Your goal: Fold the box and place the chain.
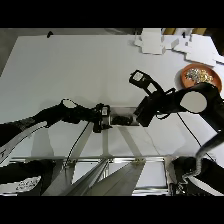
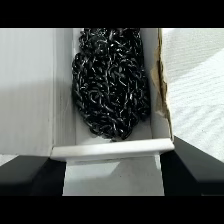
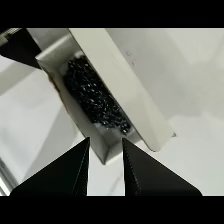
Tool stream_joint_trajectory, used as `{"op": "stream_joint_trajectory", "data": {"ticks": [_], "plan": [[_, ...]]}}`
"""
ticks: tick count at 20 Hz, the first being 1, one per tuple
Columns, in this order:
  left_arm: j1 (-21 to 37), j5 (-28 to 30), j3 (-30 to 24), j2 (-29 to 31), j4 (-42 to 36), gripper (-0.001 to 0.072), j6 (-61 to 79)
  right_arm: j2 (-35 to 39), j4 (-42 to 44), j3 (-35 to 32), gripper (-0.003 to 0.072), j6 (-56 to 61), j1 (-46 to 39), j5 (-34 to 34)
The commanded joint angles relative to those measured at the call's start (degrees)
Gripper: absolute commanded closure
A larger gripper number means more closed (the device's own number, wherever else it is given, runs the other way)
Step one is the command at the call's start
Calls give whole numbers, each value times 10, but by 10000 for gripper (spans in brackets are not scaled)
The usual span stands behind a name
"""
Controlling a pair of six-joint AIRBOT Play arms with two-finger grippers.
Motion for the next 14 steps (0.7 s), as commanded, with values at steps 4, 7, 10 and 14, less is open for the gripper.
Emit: {"op": "stream_joint_trajectory", "data": {"ticks": [4, 7, 10, 14], "plan": [[0, 0, 0, 0, 0, 559, 0, -19, 61, 77, 466, -117, -70, 5], [0, 0, 0, 0, 0, 559, 0, -38, 113, 85, 669, -209, -109, -19], [0, 0, 0, 0, 0, 559, 0, -110, 108, 85, 664, -229, -115, -23], [0, 0, 0, 0, 0, 559, 0, -196, 108, 85, 665, -230, -115, -33]]}}
